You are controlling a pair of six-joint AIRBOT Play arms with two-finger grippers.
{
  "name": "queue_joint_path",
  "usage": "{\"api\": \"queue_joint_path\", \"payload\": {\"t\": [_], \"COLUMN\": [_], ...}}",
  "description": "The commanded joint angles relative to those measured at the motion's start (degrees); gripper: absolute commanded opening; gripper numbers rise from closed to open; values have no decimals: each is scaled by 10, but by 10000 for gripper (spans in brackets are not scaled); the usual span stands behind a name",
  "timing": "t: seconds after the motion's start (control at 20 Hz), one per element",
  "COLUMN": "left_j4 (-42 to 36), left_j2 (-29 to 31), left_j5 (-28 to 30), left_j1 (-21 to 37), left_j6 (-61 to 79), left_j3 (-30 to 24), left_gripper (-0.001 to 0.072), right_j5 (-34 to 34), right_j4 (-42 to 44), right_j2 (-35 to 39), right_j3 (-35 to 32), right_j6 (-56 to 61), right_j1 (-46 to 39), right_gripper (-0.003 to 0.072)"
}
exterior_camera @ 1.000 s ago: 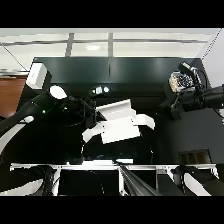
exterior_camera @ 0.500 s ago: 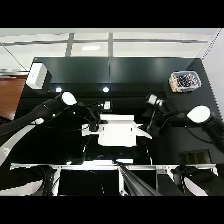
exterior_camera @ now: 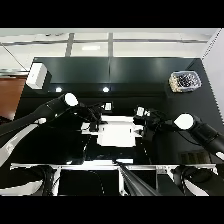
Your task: Fold the box and place the chain.
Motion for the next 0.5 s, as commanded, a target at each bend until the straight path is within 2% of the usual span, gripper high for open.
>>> {"api": "queue_joint_path", "payload": {"t": [0.0,0.25,0.45], "left_j4": [0,0,0], "left_j2": [-7,-19,-19], "left_j5": [2,2,2], "left_j1": [0,0,0], "left_j6": [0,-2,-2], "left_j3": [0,0,0], "left_gripper": [27,26,27], "right_j5": [23,44,51], "right_j4": [-26,-64,-53], "right_j2": [-10,-12,-12], "right_j3": [-1,-3,-21], "right_j6": [-13,-14,-18], "right_j1": [5,5,6], "right_gripper": [705,704,704]}}
